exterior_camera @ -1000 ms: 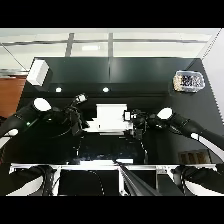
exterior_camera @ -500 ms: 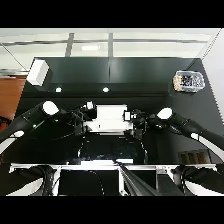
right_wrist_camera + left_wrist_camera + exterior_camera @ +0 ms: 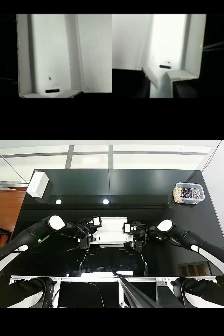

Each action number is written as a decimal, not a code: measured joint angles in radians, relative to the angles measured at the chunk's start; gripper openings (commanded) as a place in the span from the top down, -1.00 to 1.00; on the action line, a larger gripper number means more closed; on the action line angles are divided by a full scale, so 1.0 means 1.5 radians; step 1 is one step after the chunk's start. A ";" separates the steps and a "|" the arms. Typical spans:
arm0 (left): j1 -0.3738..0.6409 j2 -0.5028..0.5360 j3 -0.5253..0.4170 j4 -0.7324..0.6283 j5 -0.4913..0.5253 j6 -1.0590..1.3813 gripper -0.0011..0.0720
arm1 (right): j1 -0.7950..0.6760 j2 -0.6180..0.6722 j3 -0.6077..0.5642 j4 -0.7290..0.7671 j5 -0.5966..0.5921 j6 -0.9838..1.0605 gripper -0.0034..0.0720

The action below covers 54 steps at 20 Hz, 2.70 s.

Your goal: Fold the box and place the chain.

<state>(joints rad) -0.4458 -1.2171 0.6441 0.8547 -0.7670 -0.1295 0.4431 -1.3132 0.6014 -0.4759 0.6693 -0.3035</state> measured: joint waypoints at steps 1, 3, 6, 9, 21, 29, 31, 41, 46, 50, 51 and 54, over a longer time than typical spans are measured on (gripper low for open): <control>-0.003 0.000 0.000 -0.009 0.002 0.001 0.25 | 0.000 0.000 0.000 0.000 0.000 0.000 -0.36; -0.006 -0.001 0.000 -0.034 0.004 0.002 0.37 | 0.000 0.000 0.000 0.000 -0.001 0.000 -0.36; -0.008 -0.010 0.000 -0.087 0.000 0.002 0.37 | 0.000 0.000 0.000 -0.001 -0.001 0.000 -0.36; -0.008 -0.026 0.000 -0.136 0.001 0.010 0.68 | 0.000 0.000 0.000 -0.001 -0.001 0.000 -0.36; -0.008 -0.043 0.000 -0.146 0.001 0.024 0.13 | 0.000 0.000 0.000 0.000 0.000 0.000 -0.36; 0.021 -0.020 0.004 -0.126 -0.020 -0.018 0.90 | 0.000 0.000 0.000 0.001 0.000 0.000 -0.36; 0.052 0.009 0.006 -0.076 -0.027 -0.090 0.90 | 0.000 0.000 0.000 0.001 0.000 0.000 -0.36; 0.341 0.080 -0.022 0.133 -0.128 -0.661 0.88 | 0.000 0.000 0.000 0.001 -0.001 0.000 -0.36; 0.347 0.011 -0.064 0.009 -0.185 -0.698 0.89 | 0.000 0.000 0.000 0.001 -0.001 0.000 -0.36; 0.285 -0.060 -0.057 -0.075 -0.171 -0.685 0.89 | 0.000 0.000 0.000 0.001 -0.001 0.000 -0.36; 0.265 -0.074 -0.045 -0.082 -0.174 -0.678 0.89 | 0.000 0.000 0.000 0.000 -0.001 0.000 -0.36; 0.224 -0.097 -0.001 -0.096 -0.199 -0.655 0.85 | 0.000 0.000 0.000 0.000 -0.001 0.000 -0.36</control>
<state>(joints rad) -0.1101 -1.3624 0.6430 0.7109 -1.0660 -1.1122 0.4431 -1.3132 0.6014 -0.4759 0.6682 -0.3035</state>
